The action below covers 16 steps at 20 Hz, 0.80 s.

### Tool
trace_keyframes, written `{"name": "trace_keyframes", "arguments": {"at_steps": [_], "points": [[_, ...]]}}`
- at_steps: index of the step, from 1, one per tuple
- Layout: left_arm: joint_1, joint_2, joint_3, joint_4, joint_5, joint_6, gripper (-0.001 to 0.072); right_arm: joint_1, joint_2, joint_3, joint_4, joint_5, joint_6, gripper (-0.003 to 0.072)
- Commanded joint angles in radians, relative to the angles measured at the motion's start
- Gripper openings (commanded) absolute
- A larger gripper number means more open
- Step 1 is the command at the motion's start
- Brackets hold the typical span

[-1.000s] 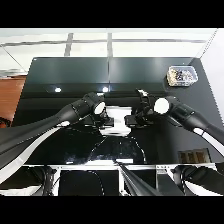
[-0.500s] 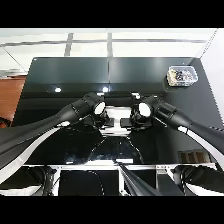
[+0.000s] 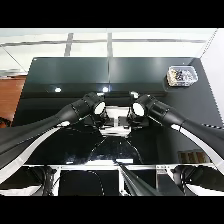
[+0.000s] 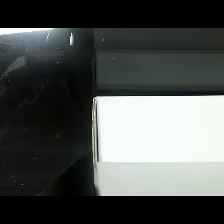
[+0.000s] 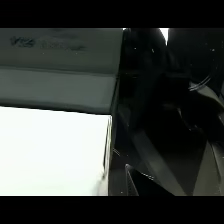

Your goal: Fold the box and place the chain.

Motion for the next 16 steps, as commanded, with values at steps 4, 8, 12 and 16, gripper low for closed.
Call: {"name": "trace_keyframes", "arguments": {"at_steps": [4,8,12,16], "points": [[0.0,-0.001,0.001,0.0,0.0,0.0,0.003,0.002,-0.023,0.014,-0.003,0.022,0.021,0.0192],[0.0,-0.001,0.001,0.0,0.003,0.0,0.003,0.002,-0.023,0.014,-0.005,0.022,0.021,0.0191],[0.0,-0.001,0.001,0.0,0.003,0.0,0.003,0.005,-0.027,0.014,-0.005,0.023,0.022,0.0015],[0.0,-0.001,0.001,0.0,0.003,0.0,0.003,0.007,-0.027,0.014,-0.001,0.02,0.022,0.003]]}}
